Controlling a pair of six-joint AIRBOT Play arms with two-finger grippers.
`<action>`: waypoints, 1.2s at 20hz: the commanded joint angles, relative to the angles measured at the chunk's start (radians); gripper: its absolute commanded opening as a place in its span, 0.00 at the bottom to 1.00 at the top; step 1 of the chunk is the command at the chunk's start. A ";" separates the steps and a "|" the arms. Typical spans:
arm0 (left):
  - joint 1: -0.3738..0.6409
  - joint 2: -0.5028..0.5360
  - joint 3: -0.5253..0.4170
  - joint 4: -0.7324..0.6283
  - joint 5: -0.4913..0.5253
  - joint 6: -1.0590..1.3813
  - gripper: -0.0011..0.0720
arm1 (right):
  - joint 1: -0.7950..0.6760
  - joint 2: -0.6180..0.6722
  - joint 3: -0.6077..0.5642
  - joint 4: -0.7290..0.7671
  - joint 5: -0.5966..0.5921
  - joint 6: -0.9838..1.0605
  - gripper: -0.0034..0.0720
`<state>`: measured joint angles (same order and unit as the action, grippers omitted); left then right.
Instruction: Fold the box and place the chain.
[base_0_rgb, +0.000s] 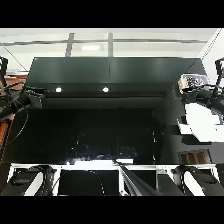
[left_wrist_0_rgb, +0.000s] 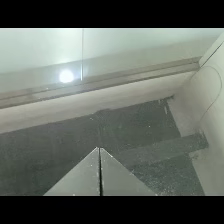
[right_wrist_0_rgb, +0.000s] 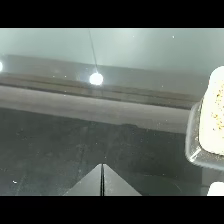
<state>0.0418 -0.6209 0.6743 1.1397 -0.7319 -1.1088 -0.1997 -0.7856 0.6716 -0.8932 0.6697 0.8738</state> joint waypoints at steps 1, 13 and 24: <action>0.000 0.000 0.000 0.000 0.000 0.000 0.06 | 0.000 0.000 -0.001 0.000 0.000 0.000 0.07; 0.000 0.000 0.000 0.000 0.000 0.000 0.06 | 0.000 0.000 -0.001 0.000 0.000 0.000 0.07; -0.001 -0.034 0.000 -0.032 0.104 0.000 0.07 | 0.000 -0.037 -0.001 0.093 -0.306 0.005 0.07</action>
<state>0.0418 -0.6365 0.6743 1.1278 -0.6506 -1.1084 -0.1986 -0.7998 0.6708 -0.7650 0.4927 0.8742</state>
